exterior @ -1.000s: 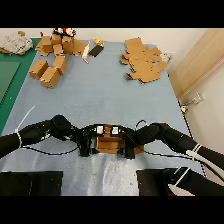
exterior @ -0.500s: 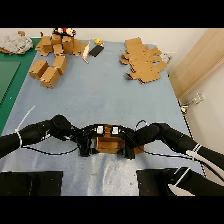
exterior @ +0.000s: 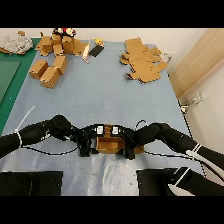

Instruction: Fold the box.

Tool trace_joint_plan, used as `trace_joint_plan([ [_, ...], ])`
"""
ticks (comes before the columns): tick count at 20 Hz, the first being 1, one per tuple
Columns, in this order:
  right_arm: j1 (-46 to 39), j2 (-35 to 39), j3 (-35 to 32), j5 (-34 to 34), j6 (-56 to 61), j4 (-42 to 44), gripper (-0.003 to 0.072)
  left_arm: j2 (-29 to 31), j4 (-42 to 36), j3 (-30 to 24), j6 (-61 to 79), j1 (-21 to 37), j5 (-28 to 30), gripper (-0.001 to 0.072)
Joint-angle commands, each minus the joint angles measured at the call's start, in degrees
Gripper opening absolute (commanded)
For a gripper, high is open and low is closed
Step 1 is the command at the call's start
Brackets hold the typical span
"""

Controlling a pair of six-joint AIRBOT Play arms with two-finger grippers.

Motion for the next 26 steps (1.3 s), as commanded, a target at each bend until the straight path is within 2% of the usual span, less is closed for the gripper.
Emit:
trace_joint_plan([
  [1, 0.0, 0.5, 0.1, -1.8, -0.2, -1.0, 0.0719, 0.0, 0.0, 0.0, 0.0, 0.0, 0.2, 0.0440],
  [3, -0.1, 1.9, 0.2, -1.2, 0.1, -2.3, 0.0719, 0.0, 0.0, 0.0, 0.0, 0.0, 0.2, 0.0441],
  [6, -0.1, 5.0, 0.2, -6.1, 1.3, -7.5, 0.0718, 0.0, 0.0, 0.0, 0.0, 0.0, 0.2, 0.0440],
  [12, -0.1, 15.6, 0.2, -10.1, 10.7, -22.3, 0.0717, 0.0, 0.0, 0.0, 0.0, 0.0, 0.3, 0.0441],
  [14, -0.1, 19.6, 0.2, -10.2, 13.7, -23.8, 0.0716, 0.0, 0.0, 0.0, 0.0, 0.0, 0.3, 0.0441],
  [18, -0.1, 27.3, 0.2, -11.0, 20.4, -20.9, 0.0715, 0.0, 0.0, 0.0, 0.0, 0.0, 0.3, 0.0441],
  [20, -0.1, 30.5, 0.2, -15.5, 26.2, -17.7, 0.0715, 0.0, 0.0, 0.0, 0.0, 0.0, 0.3, 0.0440],
  [21, -0.1, 31.8, 0.2, -19.2, 30.9, -14.1, 0.0714, 0.0, 0.0, 0.0, 0.0, 0.0, 0.3, 0.0441],
  [23, -0.1, 33.9, 0.2, -24.7, 33.0, -6.9, 0.0715, 0.0, 0.0, 0.0, 0.0, 0.0, 0.3, 0.0441],
  [26, 0.0, 35.9, 0.2, -26.8, 39.4, 0.3, 0.0715, 0.0, 0.0, 0.0, 0.0, 0.0, 0.3, 0.0440],
])
